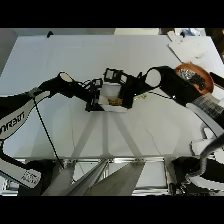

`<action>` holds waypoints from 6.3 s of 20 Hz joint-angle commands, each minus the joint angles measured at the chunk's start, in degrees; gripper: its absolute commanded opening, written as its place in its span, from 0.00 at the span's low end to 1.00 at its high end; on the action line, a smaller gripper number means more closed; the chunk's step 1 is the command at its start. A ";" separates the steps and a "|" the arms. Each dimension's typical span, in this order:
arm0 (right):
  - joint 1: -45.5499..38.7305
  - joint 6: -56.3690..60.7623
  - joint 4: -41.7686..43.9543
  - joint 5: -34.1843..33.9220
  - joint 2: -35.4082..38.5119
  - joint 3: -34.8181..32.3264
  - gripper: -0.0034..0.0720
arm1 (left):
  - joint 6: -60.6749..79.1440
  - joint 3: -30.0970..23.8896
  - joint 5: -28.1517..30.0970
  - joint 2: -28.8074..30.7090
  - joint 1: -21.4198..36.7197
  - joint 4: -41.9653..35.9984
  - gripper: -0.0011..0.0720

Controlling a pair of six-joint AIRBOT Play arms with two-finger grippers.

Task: Fold the box and place the chain.

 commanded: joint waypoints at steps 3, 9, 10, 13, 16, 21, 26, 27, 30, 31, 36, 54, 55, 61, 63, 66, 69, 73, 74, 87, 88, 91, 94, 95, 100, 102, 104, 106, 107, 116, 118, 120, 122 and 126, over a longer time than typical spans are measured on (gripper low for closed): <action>3.72 6.91 -0.52 -9.38 0.20 0.07 0.16 | 0.00 0.00 0.00 0.00 0.00 0.00 0.30; 3.26 6.38 -6.51 -3.30 3.63 0.04 0.54 | 0.00 0.00 0.00 0.00 0.00 0.00 0.30; 2.25 5.05 -6.34 -3.26 5.38 0.00 0.51 | 0.00 0.00 0.00 0.00 0.00 0.00 0.30; -3.30 4.66 -5.64 -3.02 9.94 -1.75 0.52 | 0.00 0.00 -0.02 0.00 0.00 0.00 0.30; -10.86 4.74 -5.75 -0.90 11.37 -6.01 0.53 | 0.00 0.00 0.00 0.00 0.00 0.00 0.30; -19.41 13.99 -6.03 -0.61 5.44 -8.66 0.60 | 0.00 0.00 0.00 0.00 0.00 0.00 0.30; -19.34 27.04 -10.45 -7.17 -4.17 -8.63 0.60 | 0.00 0.00 0.00 0.00 0.00 0.00 0.30; -19.10 27.85 -10.56 -7.96 -5.42 -8.63 0.60 | 0.00 0.00 0.00 0.00 0.00 0.00 0.30; -18.88 27.85 -10.62 -7.13 -8.48 -8.63 0.60 | 0.00 0.00 0.00 0.00 0.00 0.02 0.30; -18.88 27.82 -10.64 -6.64 -9.31 -8.63 0.60 | 0.00 0.00 0.00 0.00 0.00 0.00 0.30; -18.88 27.78 -10.69 -5.22 -10.54 -8.63 0.33 | 0.00 0.00 0.00 0.00 0.00 0.02 0.30; -1.86 27.91 -9.97 -4.57 7.93 -8.57 0.06 | 0.00 0.00 0.00 0.00 0.00 0.00 0.30; -0.28 28.85 -9.33 -5.35 7.93 -8.57 0.06 | 0.00 0.00 0.00 0.00 0.00 0.00 0.30; 7.26 32.65 -8.61 -16.11 7.89 -8.57 0.06 | 0.00 0.00 0.00 0.00 0.00 0.00 0.30; 8.15 35.60 -8.63 -20.52 7.58 -8.57 0.06 | 0.00 0.00 0.00 0.00 0.00 0.00 0.30; 8.26 37.31 -8.66 -23.06 6.62 -8.57 0.06 | 0.00 0.00 0.00 0.00 0.00 0.00 0.30; 8.24 37.29 -8.94 -22.86 5.51 -8.57 0.06 | 0.00 0.00 0.02 0.00 0.00 0.00 0.30; 8.20 37.27 -9.64 -22.84 5.44 -8.57 0.29 | 0.00 0.00 0.00 0.00 0.00 0.00 0.30; 8.17 37.27 -9.64 -22.73 5.51 -8.57 0.41 | 0.00 0.00 0.00 0.00 0.00 0.00 0.30; -11.06 36.89 -8.46 -12.20 18.10 -21.05 0.09 | 0.00 0.00 0.00 0.00 0.00 0.00 0.30; -12.50 36.89 -8.13 -12.22 17.42 -21.40 0.06 | 0.00 0.00 0.00 0.00 0.00 0.00 0.30; -13.25 36.81 -6.56 -13.14 13.51 -21.49 0.06 | 0.00 0.00 0.00 0.00 0.00 0.00 0.30; -13.25 34.36 2.05 -15.30 6.84 -21.49 0.06 | 0.00 0.00 0.00 0.00 0.00 0.00 0.30; -13.22 30.97 6.16 -15.41 4.59 -21.49 0.06 | 0.00 0.00 0.00 0.00 0.00 0.00 0.30; -13.22 16.20 22.14 -14.25 0.94 -21.49 0.06 | 0.00 0.00 0.00 0.00 0.00 0.00 0.30; -13.22 15.06 23.82 -14.34 0.94 -21.49 0.06 | 0.00 0.00 0.00 0.00 0.00 0.00 0.30; -13.22 14.86 23.96 -14.32 0.92 -21.49 0.06 | 0.00 0.00 0.00 0.00 0.00 0.00 0.30; -13.22 12.61 25.18 -15.26 0.92 -21.49 0.06 | 0.00 0.00 0.00 0.00 0.00 0.00 0.30; -13.22 12.00 26.27 -16.24 0.92 -21.49 0.06 | 0.00 0.00 0.00 0.00 0.00 0.00 0.30; -13.22 10.40 28.17 -14.91 2.58 -21.49 0.06 | 0.00 0.00 0.00 0.00 0.00 0.00 0.30; -13.22 10.43 28.17 -14.51 3.54 -21.49 0.06 | 0.00 0.00 0.00 0.00 0.00 0.00 0.30; -13.16 10.45 27.98 -13.00 4.28 -21.49 0.06 | 0.00 0.00 0.00 0.00 0.00 0.00 0.30; -13.18 10.43 27.74 -10.88 4.72 -21.49 0.06 | 0.00 0.00 0.00 0.00 0.00 0.00 0.30; -13.16 10.40 27.76 -8.44 5.70 -21.49 0.06 | 0.00 0.00 0.00 0.00 0.00 0.00 0.30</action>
